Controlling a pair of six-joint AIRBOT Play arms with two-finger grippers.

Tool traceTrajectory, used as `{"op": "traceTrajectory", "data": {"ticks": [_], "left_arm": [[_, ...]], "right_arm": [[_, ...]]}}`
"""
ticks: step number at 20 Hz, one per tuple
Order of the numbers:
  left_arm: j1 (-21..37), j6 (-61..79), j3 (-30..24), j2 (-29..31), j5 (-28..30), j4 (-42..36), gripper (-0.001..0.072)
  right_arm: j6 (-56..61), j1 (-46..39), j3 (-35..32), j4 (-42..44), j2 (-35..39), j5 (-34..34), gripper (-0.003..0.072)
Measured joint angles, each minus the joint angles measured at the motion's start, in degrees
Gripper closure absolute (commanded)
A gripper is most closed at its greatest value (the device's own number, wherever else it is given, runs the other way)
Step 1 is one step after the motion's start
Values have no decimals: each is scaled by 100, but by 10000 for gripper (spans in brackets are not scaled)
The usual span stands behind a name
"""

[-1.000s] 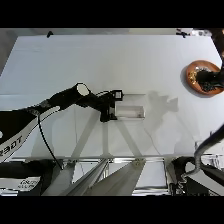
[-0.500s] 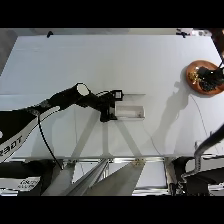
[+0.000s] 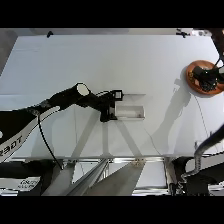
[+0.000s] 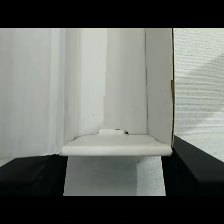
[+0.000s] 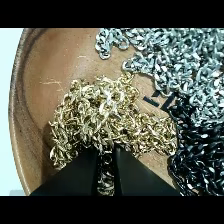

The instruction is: Fold the box and place the chain.

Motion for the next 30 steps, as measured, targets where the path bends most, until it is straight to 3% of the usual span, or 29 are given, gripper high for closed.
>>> {"op": "traceTrajectory", "data": {"ticks": [6,16,22,30], "left_arm": [[0,2,0,0,0,2,215],[0,2,0,2,0,2,215],[0,2,0,0,-2,0,215],[0,2,0,0,-2,0,215]], "right_arm": [[-570,0,15,39,922,634,680],[-1270,114,15,424,3558,3458,681],[-1169,868,13,605,4763,4642,681],[-529,2166,-83,636,5351,5289,681]]}}
